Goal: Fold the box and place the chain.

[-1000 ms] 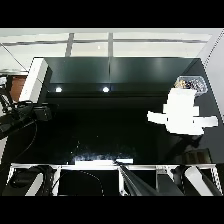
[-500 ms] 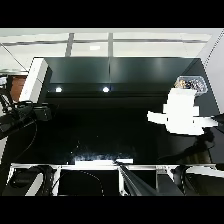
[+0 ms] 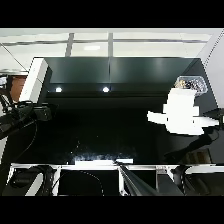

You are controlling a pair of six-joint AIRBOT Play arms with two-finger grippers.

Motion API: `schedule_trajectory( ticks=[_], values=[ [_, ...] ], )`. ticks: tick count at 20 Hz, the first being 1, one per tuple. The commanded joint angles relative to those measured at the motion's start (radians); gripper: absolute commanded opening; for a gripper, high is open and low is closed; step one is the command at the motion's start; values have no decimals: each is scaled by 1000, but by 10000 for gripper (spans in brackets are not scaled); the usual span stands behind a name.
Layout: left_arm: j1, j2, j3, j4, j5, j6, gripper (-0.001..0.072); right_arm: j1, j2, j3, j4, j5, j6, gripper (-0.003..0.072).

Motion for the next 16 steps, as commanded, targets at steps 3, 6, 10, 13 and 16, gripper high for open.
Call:
schedule_trajectory(
  ticks=[3, 6, 10, 13, 16],
  values=[
    [0, 0, 0, 0, 0, 0, 709, 8, -10, 20, -4, -5, -32, 688],
    [0, 0, 0, 0, 0, 0, 709, 8, -10, 20, -4, 0, -47, 342],
    [0, 0, 0, 0, 0, 0, 709, 8, -10, 20, -4, 35, -54, 62],
    [0, 0, 0, 0, 0, 0, 709, 9, -9, 19, -4, 79, -58, 58],
    [0, 0, 0, 0, 0, 0, 709, 21, -3, 18, 1, 119, -57, 44]
  ],
)
